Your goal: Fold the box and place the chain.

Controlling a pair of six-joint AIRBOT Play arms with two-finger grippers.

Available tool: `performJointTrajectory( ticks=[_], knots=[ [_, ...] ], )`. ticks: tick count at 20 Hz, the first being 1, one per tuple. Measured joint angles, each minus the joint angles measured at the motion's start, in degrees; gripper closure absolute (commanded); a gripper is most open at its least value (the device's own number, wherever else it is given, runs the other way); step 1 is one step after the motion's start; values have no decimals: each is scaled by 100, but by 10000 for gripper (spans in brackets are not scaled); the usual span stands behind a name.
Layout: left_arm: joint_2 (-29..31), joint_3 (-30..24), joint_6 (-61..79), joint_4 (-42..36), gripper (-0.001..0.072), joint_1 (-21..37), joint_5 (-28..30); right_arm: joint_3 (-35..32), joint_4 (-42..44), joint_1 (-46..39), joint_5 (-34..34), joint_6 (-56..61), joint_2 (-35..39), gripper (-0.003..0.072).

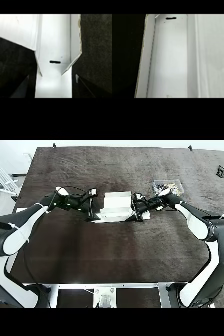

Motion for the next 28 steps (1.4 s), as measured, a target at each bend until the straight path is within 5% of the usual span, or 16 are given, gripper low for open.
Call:
performJointTrajectory(
  ticks=[3,5,10,12,28],
  knots=[
    [-37,0,26,-11,2,-15,13,0,0,0,0,0,0,129],
    [-46,0,114,-37,226,-111,37,0,0,0,0,0,0,130],
    [-85,0,247,-31,234,-273,302,0,0,0,-2,2,0,130],
    [-96,-2,267,-26,388,-297,348,0,-2,0,-7,7,0,130],
    [-116,-2,557,-304,401,-555,608,0,-11,0,7,-7,0,130]
  ],
)
